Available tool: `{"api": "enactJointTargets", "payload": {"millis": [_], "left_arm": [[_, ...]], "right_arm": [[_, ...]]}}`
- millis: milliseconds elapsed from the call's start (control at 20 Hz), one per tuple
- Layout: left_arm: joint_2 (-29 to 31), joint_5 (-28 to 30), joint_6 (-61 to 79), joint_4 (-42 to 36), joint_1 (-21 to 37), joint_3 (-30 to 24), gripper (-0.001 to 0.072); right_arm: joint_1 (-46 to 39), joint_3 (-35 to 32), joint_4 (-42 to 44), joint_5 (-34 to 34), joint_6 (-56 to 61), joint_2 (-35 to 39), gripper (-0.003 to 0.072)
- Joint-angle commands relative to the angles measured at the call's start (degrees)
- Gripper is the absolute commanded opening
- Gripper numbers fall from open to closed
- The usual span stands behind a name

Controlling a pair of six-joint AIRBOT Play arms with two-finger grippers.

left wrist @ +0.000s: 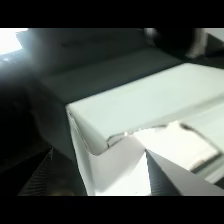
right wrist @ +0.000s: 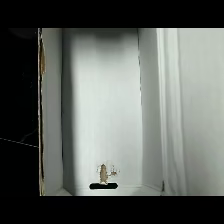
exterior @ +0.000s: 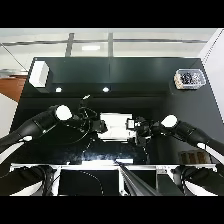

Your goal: Fold the box and place the chain.

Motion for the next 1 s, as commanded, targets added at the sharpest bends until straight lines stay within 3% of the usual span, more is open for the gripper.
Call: {"api": "enactJointTargets", "payload": {"millis": [0, 200, 650, 950], "left_arm": [[-0.07, -0.72, -12.28, 10.82, -2.91, 3.15, 0.0683], [-0.42, -5.62, -24.57, 21.16, -6.36, 7.3, 0.068], [-4.76, -6.32, -27.08, 21.07, -9.79, 7.85, 0.0679], [-5.44, -6.36, -32.17, 21.33, -9.79, 7.89, 0.0498]], "right_arm": [[0.04, 0.0, 0.0, 0.0, 0.0, 0.0, 0.0464], [0.04, 0.0, -0.02, 0.0, 0.0, 0.0, 0.0464], [0.04, 0.0, -0.04, 0.0, -0.02, 0.0, 0.0464], [0.04, 0.0, -0.07, 0.0, 0.0, 0.0, 0.0464]]}}
